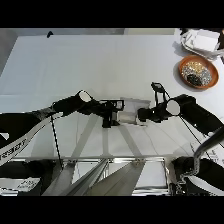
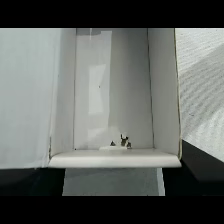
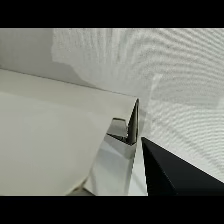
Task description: Fold the box and place the chain.
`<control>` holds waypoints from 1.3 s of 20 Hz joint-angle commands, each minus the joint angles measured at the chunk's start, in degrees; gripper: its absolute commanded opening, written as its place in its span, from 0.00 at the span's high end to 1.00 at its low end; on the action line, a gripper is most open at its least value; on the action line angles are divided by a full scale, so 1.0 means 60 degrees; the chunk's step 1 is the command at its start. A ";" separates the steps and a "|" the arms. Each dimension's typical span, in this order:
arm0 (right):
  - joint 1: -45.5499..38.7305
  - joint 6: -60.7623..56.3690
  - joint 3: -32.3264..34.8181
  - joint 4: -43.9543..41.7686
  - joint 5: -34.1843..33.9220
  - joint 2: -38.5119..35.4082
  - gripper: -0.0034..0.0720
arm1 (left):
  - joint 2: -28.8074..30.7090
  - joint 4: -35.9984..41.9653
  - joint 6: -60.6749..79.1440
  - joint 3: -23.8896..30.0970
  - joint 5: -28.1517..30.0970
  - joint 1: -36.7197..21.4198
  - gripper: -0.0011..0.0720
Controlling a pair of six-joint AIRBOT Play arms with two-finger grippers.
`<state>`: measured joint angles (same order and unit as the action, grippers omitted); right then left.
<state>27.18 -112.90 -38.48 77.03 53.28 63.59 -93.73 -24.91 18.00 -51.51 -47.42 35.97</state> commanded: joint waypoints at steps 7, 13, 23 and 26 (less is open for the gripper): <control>0.0667 -0.1249 -0.0197 0.0721 0.0117 0.0776 0.35 | 0.0000 0.0004 -0.0004 0.0000 0.0011 -0.0004 0.61; 0.0736 -0.1796 -0.0313 0.1249 -0.0033 0.0834 0.35 | 0.0000 0.0004 -0.0004 0.0000 0.0011 -0.0004 0.61; 0.1249 -0.2681 -0.0313 0.2004 -0.0018 0.0834 0.59 | 0.0000 0.0000 -0.0004 0.0000 0.0011 -0.0004 0.61; 0.1497 -0.2605 -0.0310 0.2062 -0.0018 0.0834 0.89 | 0.0000 0.0004 -0.0004 0.0000 0.0011 -0.0004 0.61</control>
<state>34.81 -128.62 -40.27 89.27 53.60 68.55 -93.73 -24.93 18.00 -51.51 -47.35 35.97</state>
